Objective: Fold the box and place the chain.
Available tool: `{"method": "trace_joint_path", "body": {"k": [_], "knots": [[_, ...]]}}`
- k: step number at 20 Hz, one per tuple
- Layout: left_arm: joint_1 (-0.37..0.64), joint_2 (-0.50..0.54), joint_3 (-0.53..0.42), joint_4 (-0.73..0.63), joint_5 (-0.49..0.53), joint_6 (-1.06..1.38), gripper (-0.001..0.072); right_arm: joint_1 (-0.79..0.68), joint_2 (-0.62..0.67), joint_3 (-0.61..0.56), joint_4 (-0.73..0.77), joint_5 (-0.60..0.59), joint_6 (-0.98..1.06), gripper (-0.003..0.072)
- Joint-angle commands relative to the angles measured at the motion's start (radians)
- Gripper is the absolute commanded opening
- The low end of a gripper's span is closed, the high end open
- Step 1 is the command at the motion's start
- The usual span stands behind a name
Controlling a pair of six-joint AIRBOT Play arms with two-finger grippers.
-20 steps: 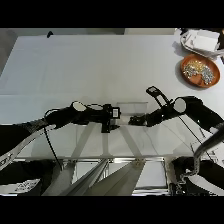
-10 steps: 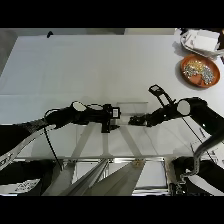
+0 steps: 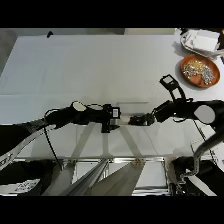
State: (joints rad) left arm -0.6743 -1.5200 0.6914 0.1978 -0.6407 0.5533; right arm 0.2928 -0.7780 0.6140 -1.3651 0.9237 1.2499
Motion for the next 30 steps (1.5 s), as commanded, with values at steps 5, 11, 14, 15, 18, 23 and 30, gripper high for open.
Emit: {"method": "trace_joint_path", "body": {"k": [5, 11, 14, 15, 18, 23, 30], "knots": [[0.0, 0.001, 0.0, 0.0, 0.0, 0.0, 0.0088, 0.0, 0.206, 0.164, 0.103, 0.051, -0.026, 0.001], [0.0, 0.001, 0.0, 0.0, 0.0, 0.0, 0.0088, 0.0, 0.246, 0.258, 0.308, 0.075, -0.111, 0.001], [0.0, 0.001, 0.0, 0.0, 0.0, 0.0, 0.0088, 0.0, 0.246, 0.277, 0.416, 0.087, -0.163, 0.001], [0.0, 0.001, 0.0, 0.0, 0.0, 0.0, 0.0088, 0.0, 0.246, 0.28, 0.456, 0.087, -0.186, 0.001], [0.0, 0.001, 0.0, 0.0, 0.0, 0.0, 0.0088, 0.0, 0.246, 0.286, 0.547, 0.086, -0.235, 0.001], [0.0, 0.001, 0.0, 0.0, 0.0, 0.0, 0.0088, 0.0, 0.172, 0.274, 0.452, 0.149, -0.234, 0.0011], [0.0, 0.001, 0.0, 0.0, 0.0, 0.0, 0.0088, 0.0, -0.061, 0.109, 0.498, 0.158, -0.291, 0.0012]]}}
